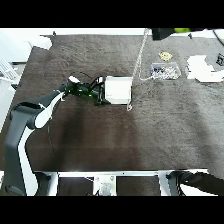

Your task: Fold the box and place the chain.

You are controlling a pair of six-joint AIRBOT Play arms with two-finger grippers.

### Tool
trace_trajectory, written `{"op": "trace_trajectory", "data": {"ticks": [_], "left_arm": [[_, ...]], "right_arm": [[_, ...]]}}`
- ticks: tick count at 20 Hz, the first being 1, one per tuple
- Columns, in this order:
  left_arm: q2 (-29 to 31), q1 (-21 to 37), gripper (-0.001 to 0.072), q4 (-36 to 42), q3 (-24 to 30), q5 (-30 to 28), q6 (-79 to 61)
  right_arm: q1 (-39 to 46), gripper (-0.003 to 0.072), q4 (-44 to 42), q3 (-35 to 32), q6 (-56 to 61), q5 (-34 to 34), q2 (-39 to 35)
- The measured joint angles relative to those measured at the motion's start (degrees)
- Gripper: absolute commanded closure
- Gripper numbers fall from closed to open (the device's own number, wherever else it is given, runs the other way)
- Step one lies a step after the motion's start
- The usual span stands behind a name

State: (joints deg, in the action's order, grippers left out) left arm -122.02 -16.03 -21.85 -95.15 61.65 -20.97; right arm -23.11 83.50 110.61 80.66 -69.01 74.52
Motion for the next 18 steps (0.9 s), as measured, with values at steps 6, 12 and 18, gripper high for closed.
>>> {"op": "trace_trajectory", "data": {"ticks": [6,12,18], "left_arm": [[0.0,0.0,0.0359,0.0,0.0,0.0,0.0],[0.0,0.0,0.0359,0.0,0.0,0.0,0.0],[0.0,0.0,0.0359,0.0,0.0,0.0,0.0]], "right_arm": [[-1.4,0.0678,0.0,-2.8,0.0,7.4,0.1],[-2.4,0.0677,-0.3,-0.5,-1.9,15.3,0.1],[-2.7,0.0677,-0.3,0.6,-3.7,23.3,0.1]]}}
